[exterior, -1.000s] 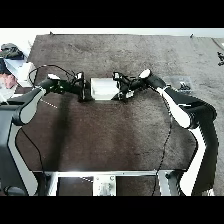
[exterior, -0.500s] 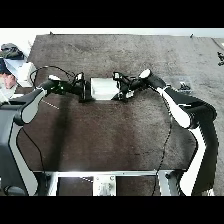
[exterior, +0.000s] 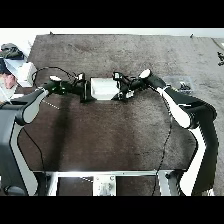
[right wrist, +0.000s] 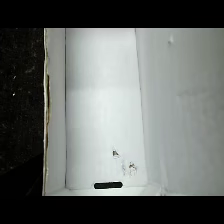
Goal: Fold the box and place the chain.
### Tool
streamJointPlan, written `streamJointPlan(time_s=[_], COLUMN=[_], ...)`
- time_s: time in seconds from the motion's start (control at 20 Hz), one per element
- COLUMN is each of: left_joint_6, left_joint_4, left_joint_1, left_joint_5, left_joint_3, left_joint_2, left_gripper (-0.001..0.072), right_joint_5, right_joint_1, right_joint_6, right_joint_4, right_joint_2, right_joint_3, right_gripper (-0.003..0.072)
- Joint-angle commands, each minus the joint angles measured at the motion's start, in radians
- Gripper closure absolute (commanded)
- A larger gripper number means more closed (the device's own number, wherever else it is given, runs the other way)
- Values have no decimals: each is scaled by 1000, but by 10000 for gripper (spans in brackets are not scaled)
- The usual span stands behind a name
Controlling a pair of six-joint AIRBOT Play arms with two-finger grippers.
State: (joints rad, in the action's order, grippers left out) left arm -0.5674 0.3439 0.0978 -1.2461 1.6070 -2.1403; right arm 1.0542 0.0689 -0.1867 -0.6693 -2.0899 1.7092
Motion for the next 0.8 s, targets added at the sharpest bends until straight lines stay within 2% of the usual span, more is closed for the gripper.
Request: streamJointPlan(time_s=[0.0, 0.15, 0.2, 0.25, 0.45, 0.5, 0.55, 0.75], left_joint_6=[-2, -2, -2, -1, -2, -2, -2, -9], left_joint_4=[1, 14, 14, 16, 41, 40, 38, 23], left_joint_1=[3, 3, 3, 3, 3, 3, 3, 3], left_joint_5=[16, 16, 18, 23, 34, 31, 29, -6], left_joint_3=[1, 1, 1, 1, 1, 1, 1, 1], left_joint_2=[0, 0, 0, 0, 0, 0, 0, 1], left_gripper=[-11, -11, -2, 52, 61, 202, 266, 253], right_joint_5=[0, 0, 0, 0, 0, 0, 0, 0], right_joint_1=[0, 0, 0, 0, 0, 0, 0, 0], right_joint_6=[0, 0, 0, 0, 0, 0, 0, 0], right_joint_4=[0, 0, 0, 0, 0, 0, 0, 0], right_joint_2=[0, 0, 0, 0, 0, 0, 0, 0], right_joint_3=[0, 0, 0, 0, 0, 0, 0, 0], right_gripper=[412, 412, 412, 412, 412, 412, 412, 412])
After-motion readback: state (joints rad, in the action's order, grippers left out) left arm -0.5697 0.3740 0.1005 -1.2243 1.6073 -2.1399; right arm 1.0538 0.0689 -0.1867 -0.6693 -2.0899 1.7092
